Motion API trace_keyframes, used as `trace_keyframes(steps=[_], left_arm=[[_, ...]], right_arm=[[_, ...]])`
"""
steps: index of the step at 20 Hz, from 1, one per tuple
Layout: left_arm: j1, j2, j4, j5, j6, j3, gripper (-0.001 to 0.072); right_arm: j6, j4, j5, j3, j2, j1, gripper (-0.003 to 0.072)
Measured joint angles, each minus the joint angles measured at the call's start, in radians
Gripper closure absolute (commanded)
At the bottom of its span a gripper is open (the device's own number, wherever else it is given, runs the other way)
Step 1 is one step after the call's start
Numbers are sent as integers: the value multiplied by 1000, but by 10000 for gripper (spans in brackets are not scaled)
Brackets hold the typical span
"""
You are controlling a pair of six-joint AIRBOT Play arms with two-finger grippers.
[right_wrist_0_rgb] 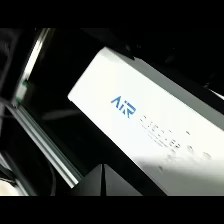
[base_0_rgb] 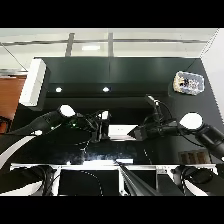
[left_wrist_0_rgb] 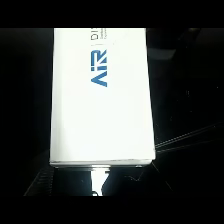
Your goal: Fold the box and place the chain.
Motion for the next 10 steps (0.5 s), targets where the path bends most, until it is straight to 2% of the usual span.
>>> trace_keyframes(steps=[4,10], left_arm=[[0,0,0,0,0,0,301],[0,0,1,0,2,0,301]], right_arm=[[23,78,-23,-13,-76,0,676],[40,105,-44,-17,-145,0,676]])
